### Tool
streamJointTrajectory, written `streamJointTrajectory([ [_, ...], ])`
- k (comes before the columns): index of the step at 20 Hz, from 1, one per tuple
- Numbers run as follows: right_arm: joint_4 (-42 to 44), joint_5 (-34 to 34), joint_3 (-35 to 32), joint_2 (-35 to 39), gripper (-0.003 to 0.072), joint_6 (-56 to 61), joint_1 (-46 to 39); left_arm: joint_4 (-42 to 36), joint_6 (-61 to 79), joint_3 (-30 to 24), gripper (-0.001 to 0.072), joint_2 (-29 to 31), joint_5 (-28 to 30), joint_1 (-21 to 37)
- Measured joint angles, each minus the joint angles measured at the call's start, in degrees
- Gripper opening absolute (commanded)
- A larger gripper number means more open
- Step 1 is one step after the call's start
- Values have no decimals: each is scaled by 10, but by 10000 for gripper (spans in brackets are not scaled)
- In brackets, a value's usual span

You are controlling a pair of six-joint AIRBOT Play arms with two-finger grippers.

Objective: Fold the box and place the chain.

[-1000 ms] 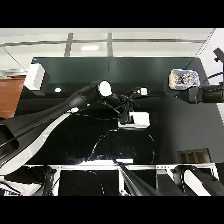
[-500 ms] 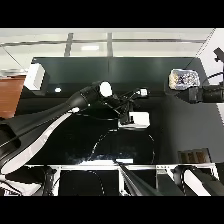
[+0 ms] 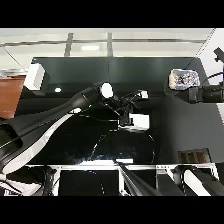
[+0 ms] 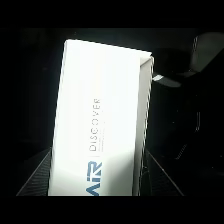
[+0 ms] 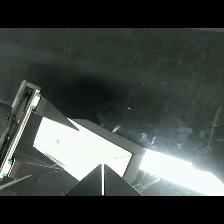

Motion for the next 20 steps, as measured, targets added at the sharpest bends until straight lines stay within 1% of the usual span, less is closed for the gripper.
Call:
streamJointTrajectory([
  [7, 0, 0, 0, 0, 11, 0, 0, 4, 26, 0, 704, 0, 2, -6],
  [11, 0, -1, 0, 0, 11, 0, 0, 22, 41, 0, 704, -7, 27, -21],
  [16, 0, -2, 0, 0, 11, 0, 0, 40, 45, 0, 704, -19, 44, -41],
  [20, 0, -3, 0, 0, 11, 0, 0, 41, 47, 0, 704, -26, 90, -65],
])
